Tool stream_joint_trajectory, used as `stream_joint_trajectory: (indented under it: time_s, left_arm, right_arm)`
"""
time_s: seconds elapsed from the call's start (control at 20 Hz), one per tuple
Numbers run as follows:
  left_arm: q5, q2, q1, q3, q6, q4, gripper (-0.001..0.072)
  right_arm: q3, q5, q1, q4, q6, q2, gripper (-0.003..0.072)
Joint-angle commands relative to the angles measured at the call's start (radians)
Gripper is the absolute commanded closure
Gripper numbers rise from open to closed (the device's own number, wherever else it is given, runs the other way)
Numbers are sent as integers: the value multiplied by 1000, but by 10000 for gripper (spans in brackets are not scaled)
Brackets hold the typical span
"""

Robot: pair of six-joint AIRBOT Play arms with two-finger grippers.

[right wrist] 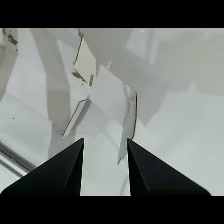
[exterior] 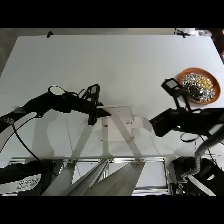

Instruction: Fold the box and place the chain.

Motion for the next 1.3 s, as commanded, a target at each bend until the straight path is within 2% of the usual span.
stream_joint_trajectory:
  time_s: [0.0,0.25,0.5,0.95,1.25]
  left_arm:
    - [106,-10,-73,2,48,2,705]
    - [217,-25,-93,2,48,1,705]
    - [204,-85,-93,2,47,-11,705]
    - [206,-88,-93,2,47,-11,703]
    - [209,-88,-93,2,47,-11,698]
  right_arm:
    - [4,84,1,-34,25,138,386]
    - [1,110,1,-34,26,146,386]
    - [1,103,1,-34,28,146,387]
    - [0,100,1,-34,30,146,387]
    - [0,40,1,-34,28,146,390]
